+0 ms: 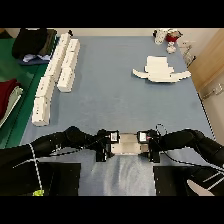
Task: Fold the box.
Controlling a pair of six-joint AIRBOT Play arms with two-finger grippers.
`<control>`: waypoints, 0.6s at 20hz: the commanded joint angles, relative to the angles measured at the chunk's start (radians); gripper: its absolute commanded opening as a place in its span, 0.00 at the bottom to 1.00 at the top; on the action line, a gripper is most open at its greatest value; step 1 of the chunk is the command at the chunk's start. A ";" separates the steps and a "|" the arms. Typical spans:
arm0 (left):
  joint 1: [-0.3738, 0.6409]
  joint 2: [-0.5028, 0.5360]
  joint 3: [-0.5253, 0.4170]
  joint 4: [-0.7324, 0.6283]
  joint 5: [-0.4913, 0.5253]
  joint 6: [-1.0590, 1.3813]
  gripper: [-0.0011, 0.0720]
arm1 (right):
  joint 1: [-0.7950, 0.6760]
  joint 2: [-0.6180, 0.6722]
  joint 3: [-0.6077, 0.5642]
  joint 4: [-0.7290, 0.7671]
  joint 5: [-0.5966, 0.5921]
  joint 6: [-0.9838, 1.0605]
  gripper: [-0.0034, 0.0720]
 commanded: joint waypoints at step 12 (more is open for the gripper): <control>0.000 0.000 0.000 0.000 0.000 0.000 0.72 | 0.000 0.129 0.076 -0.222 -0.187 0.323 1.00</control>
